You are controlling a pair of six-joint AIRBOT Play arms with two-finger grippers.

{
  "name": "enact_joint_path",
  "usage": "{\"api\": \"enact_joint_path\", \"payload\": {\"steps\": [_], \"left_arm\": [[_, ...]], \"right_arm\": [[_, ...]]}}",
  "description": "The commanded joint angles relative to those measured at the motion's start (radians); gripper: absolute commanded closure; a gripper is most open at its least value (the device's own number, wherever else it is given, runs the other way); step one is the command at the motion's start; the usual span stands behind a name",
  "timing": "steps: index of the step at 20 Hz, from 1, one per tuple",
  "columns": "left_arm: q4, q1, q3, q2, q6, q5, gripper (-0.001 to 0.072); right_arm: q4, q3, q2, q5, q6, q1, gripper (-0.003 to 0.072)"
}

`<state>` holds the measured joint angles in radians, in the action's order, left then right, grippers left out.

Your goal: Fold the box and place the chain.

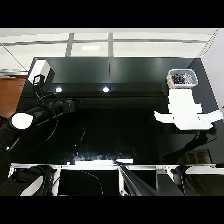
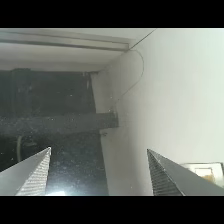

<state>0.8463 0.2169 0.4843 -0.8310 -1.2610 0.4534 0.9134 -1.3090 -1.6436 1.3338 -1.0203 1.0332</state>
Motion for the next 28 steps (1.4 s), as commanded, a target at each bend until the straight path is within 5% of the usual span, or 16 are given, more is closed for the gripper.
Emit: {"api": "enact_joint_path", "payload": {"steps": [1, 5, 7, 8, 12, 16, 18, 23, 28], "left_arm": [[-0.014, 0.000, 0.001, -0.002, -0.004, 0.004, 0.0029], [-0.045, 0.000, 0.001, -0.002, -0.004, 0.006, 0.0029], [-0.045, 0.000, 0.001, -0.002, -0.003, 0.006, 0.0029], [-0.045, 0.000, 0.001, -0.002, -0.003, 0.009, 0.0029], [-0.050, 0.000, 0.001, -0.002, -0.004, 0.061, 0.0029], [-0.052, 0.001, 0.001, -0.002, -0.003, 0.079, 0.0029], [-0.055, 0.001, 0.001, -0.002, -0.004, 0.085, 0.0029], [-0.094, 0.011, 0.002, -0.003, -0.003, 0.105, 0.0028], [-0.118, 0.037, 0.003, -0.005, -0.009, 0.138, 0.0019]], "right_arm": [[-0.019, -0.037, -0.117, 0.177, 0.101, -0.039, 0.0082], [0.010, -0.043, -0.131, 0.147, 0.104, -0.075, 0.0086], [0.013, -0.069, -0.130, 0.149, 0.116, -0.076, 0.0535], [0.008, -0.079, -0.125, 0.162, 0.116, -0.076, 0.0666], [0.002, -0.057, -0.060, 0.216, 0.114, -0.094, 0.0671], [-0.096, 0.117, 0.056, 0.164, 0.094, -0.183, 0.0673], [-0.124, 0.207, 0.112, 0.060, -0.069, -0.258, 0.0672], [-0.253, 0.452, 0.365, -0.241, -0.074, -0.602, 0.0671], [-0.573, 0.742, 0.635, -0.462, 0.180, -0.985, 0.0670]]}}
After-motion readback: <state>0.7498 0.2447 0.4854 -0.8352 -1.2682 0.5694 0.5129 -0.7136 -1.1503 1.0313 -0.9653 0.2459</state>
